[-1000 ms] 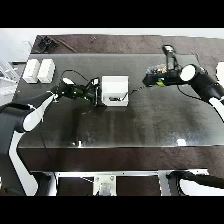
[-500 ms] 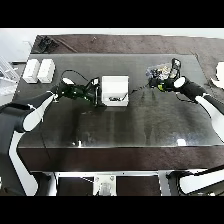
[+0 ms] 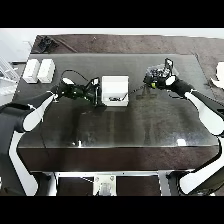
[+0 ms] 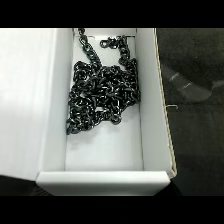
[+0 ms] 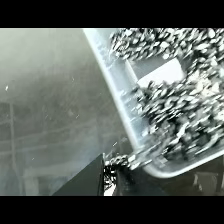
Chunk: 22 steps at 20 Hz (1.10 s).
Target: Fold the box and place the chain.
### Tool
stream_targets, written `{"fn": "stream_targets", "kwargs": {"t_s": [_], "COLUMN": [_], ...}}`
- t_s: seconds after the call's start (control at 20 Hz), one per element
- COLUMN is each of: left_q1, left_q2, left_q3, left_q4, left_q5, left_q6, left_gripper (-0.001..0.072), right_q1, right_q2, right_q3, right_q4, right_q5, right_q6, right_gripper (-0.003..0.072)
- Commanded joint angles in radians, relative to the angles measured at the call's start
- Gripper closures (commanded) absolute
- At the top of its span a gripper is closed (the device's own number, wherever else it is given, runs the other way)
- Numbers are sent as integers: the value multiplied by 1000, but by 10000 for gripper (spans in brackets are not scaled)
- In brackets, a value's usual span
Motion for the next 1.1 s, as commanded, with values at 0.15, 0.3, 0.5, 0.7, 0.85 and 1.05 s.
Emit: {"fn": "stream_targets", "kwargs": {"t_s": [0.15,0.3,0.5,0.7,0.85,1.05], "left_q1": [-1,-1,-1,-1,-1,-1], "left_q2": [0,0,0,0,0,0], "left_q3": [0,0,0,0,0,0], "left_q4": [0,0,0,0,0,0], "left_q5": [0,0,0,0,0,0], "left_q6": [0,0,0,0,0,0], "left_gripper": [185,186,186,185,186,185], "right_q1": [53,135,238,327,367,422], "right_q2": [262,472,649,711,722,732], "right_q3": [8,8,8,8,8,8], "right_q4": [-58,-176,-258,-314,-314,-314], "right_q5": [-18,-16,-16,-14,-13,-8], "right_q6": [-12,-12,-12,-11,-11,-11], "right_gripper": [672,672,672,672,672,672]}}
